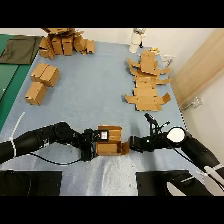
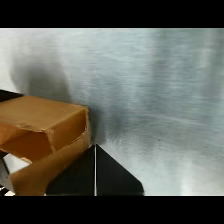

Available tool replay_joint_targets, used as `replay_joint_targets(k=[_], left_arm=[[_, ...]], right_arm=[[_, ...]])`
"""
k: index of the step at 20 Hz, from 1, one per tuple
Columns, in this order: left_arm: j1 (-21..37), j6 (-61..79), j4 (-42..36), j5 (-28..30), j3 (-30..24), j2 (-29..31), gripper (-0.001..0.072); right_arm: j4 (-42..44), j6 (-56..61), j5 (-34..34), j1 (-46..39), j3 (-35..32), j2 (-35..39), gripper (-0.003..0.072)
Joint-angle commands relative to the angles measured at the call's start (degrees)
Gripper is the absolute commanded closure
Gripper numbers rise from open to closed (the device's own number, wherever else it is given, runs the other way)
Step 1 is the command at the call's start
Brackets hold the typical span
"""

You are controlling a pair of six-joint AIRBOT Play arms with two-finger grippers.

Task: Fold the box.

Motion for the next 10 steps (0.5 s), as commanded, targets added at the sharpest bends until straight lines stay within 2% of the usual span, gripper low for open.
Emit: replay_joint_targets(k=[1,3,4,5,6,10], left_arm=[[0.04,0.00,0.00,0.00,0.04,0.00,0.0113],[0.04,0.02,0.00,0.00,0.04,0.00,0.0113],[0.04,0.00,0.00,0.02,0.04,0.00,0.0113],[0.04,0.00,0.00,0.02,0.04,0.00,0.0113],[0.04,0.02,0.02,0.00,0.04,0.00,0.0113],[0.04,0.00,0.02,0.00,0.04,0.00,0.0113]], right_arm=[[3.26,-1.25,0.42,0.13,-0.02,3.13,0.0682],[4.50,-1.31,0.79,0.13,-0.04,4.17,0.0681],[5.62,-1.31,1.03,0.15,-0.04,4.13,0.0639],[6.47,-1.36,1.09,0.24,-0.04,3.98,0.0546],[6.84,-1.36,1.01,0.76,-0.04,4.00,0.0507],[5.99,-1.33,0.87,1.53,-0.04,4.00,0.0499]])
